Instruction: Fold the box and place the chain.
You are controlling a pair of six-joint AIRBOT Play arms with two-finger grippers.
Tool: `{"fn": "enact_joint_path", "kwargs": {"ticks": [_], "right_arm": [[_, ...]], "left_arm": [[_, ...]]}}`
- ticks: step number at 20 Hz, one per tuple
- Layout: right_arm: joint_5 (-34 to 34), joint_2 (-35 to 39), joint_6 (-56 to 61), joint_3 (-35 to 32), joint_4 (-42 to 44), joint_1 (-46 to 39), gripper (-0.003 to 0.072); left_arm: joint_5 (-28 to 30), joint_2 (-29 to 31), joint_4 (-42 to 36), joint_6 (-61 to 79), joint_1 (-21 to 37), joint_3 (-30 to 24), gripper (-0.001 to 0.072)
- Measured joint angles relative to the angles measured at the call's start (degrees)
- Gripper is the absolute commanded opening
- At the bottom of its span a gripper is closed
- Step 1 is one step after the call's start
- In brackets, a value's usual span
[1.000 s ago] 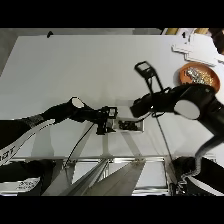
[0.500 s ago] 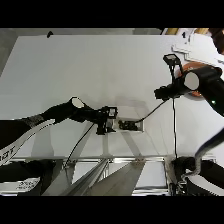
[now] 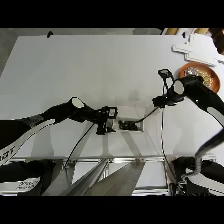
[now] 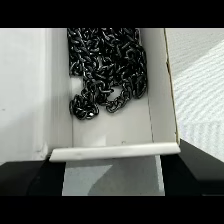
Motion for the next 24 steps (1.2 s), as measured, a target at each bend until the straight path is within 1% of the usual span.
{"fn": "enact_joint_path", "kwargs": {"ticks": [4, 6, 8, 9, 10, 11, 14, 17, 21, 24], "right_arm": [[-2.93, -1.44, 0.00, -1.38, 1.20, -0.02, 0.0297], [-3.50, -2.86, 0.00, -1.64, 1.81, -0.02, 0.0283], [-3.65, -4.00, -0.02, -1.77, 2.25, -0.02, 0.0118], [-3.76, -4.26, 0.00, -1.77, 2.71, -0.02, 0.0090], [-3.76, -4.50, -0.11, -1.77, 2.62, -0.02, 0.0077], [-3.74, -4.63, -0.11, -1.79, 2.67, -0.07, 0.0009], [-4.00, -3.78, -0.66, -2.01, 2.34, 0.46, 0.0011], [-3.52, 0.24, -1.01, -1.99, 1.95, 2.03, 0.0011], [-0.26, 8.94, -1.22, -1.99, 2.10, 5.38, 0.0011], [4.50, 16.70, -1.22, -1.99, 2.71, 9.05, 0.0011]], "left_arm": [[0.00, 0.00, 0.00, 0.00, 0.00, 0.00, 0.0206], [0.00, 0.00, -0.02, 0.00, 0.00, 0.00, 0.0206], [0.00, 0.00, -0.02, 0.00, 0.00, 0.00, 0.0206], [0.00, 0.00, -0.02, 0.00, 0.00, 0.00, 0.0206], [0.00, 0.00, -0.02, 0.00, 0.00, 0.00, 0.0206], [0.00, 0.00, -0.02, 0.00, 0.00, 0.00, 0.0206], [-0.02, 0.00, -0.02, 0.00, 0.00, -0.02, 0.0206], [0.00, 0.00, -0.02, 0.00, 0.00, 0.00, 0.0206], [0.00, 0.00, -0.02, 0.00, 0.00, 0.00, 0.0206], [0.00, 0.00, -0.02, 0.00, 0.00, 0.00, 0.0206]]}}
